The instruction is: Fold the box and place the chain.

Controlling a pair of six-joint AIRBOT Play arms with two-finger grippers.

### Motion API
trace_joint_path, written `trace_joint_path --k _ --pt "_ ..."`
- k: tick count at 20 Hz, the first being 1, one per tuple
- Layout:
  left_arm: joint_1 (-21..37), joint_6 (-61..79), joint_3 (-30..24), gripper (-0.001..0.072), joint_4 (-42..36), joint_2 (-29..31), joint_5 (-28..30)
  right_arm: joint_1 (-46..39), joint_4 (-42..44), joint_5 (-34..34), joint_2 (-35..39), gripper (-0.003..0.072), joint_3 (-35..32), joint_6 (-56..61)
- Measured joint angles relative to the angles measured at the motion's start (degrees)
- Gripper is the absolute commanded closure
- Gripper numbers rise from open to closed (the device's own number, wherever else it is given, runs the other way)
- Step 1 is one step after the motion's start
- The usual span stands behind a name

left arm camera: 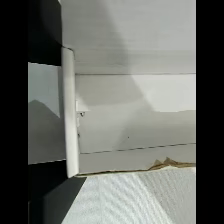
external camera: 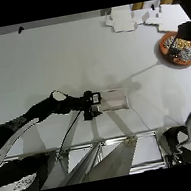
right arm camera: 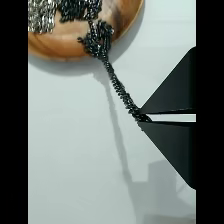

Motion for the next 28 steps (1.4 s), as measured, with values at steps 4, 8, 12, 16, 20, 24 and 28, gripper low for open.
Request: trace_joint_path --k 4,8,12,16,20,24,28 --pt "0.0 0.0 0.0 0.0437 0.0 0.0 0.0 5.9 0.2 2.7 3.5 0.0668 0.0 0.3" --pt "0.0 0.0 0.0 0.0437 0.0 0.0 0.0 11.1 0.3 5.7 7.0 0.0668 0.0 1.0" --pt "0.0 0.0 0.0 0.0437 0.0 0.0 0.0 16.0 2.2 8.6 11.4 0.0668 -0.4 1.4" --pt "0.0 0.0 0.0 0.0437 0.0 0.0 0.0 21.2 5.2 10.9 15.6 0.0668 -0.9 2.1" --pt "0.0 0.0 0.0 0.0437 0.0 0.0 0.0 26.1 6.3 12.3 18.3 0.0668 -1.1 3.5" --pt "0.0 0.0 0.0 0.0437 0.0 0.0 0.0 30.8 6.8 13.0 19.4 0.0668 -1.2 4.9" --pt "0.0 0.0 0.0 0.0437 0.0 0.0 0.0 36.1 7.0 12.7 19.7 0.0668 -2.8 6.3"
